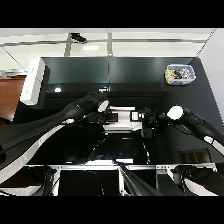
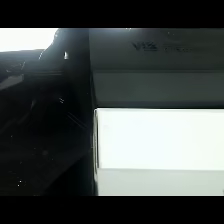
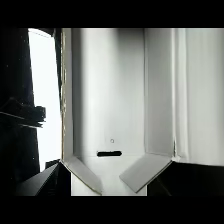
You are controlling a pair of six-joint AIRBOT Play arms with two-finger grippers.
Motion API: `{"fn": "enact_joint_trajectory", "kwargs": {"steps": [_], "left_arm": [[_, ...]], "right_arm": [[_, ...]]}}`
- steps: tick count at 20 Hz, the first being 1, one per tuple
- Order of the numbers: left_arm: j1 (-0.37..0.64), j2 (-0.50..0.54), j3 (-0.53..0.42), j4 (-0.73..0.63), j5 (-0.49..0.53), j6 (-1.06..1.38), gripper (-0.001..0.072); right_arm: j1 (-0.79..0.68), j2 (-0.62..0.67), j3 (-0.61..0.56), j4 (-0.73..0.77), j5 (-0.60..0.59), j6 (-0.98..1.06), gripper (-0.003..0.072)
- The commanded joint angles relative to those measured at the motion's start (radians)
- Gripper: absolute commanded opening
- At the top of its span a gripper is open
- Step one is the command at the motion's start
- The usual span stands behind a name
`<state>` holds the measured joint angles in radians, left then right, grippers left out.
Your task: Fold the box and place the chain.
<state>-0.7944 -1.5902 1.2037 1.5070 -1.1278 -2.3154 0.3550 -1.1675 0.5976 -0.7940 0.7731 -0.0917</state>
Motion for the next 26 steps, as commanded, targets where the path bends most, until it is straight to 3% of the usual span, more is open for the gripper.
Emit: {"fn": "enact_joint_trajectory", "kwargs": {"steps": [1, 3, 6, 7, 14, 19, 20, 21, 23, 24, 25, 26], "left_arm": [[0.002, 0.000, 0.000, 0.003, -0.002, 0.000, 0.0024], [0.002, 0.000, 0.000, 0.003, -0.002, 0.000, 0.0024], [0.002, 0.000, 0.000, 0.003, -0.002, 0.000, 0.0024], [0.002, 0.000, 0.000, 0.003, -0.002, 0.000, 0.0024], [0.002, 0.000, 0.000, 0.003, -0.002, 0.000, 0.0024], [0.002, 0.000, 0.000, 0.003, -0.002, 0.000, 0.0024], [0.002, 0.000, 0.000, 0.003, -0.002, 0.000, 0.0025], [0.002, 0.000, 0.000, 0.003, -0.002, 0.000, 0.0024], [0.002, 0.000, 0.000, 0.002, -0.002, 0.000, 0.0024], [0.002, 0.000, 0.000, 0.002, -0.002, 0.000, 0.0024], [0.002, 0.000, 0.000, 0.002, -0.002, 0.000, 0.0024], [0.002, 0.000, 0.000, 0.002, -0.002, 0.000, 0.0024]], "right_arm": [[0.000, 0.005, 0.001, -0.019, -0.002, 0.004, 0.0610], [0.000, 0.005, 0.001, -0.019, -0.028, -0.018, 0.0604], [0.001, 0.005, 0.001, 0.000, -0.032, -0.020, 0.0219], [0.001, 0.005, 0.001, 0.021, -0.029, -0.020, 0.0189], [0.022, -0.072, 0.000, 0.341, -0.036, -0.020, 0.0190], [0.014, -0.101, 0.000, 0.327, -0.031, -0.005, 0.0190], [0.014, -0.101, 0.000, 0.326, -0.034, -0.005, 0.0216], [0.014, -0.101, 0.000, 0.326, -0.038, -0.001, 0.0364], [0.013, -0.101, 0.000, 0.326, -0.037, 0.000, 0.0202], [0.013, -0.101, 0.000, 0.327, -0.048, 0.004, 0.0428], [0.013, -0.101, 0.000, 0.326, -0.048, 0.007, 0.0498], [0.013, -0.100, 0.001, 0.315, -0.048, 0.032, 0.0213]]}}
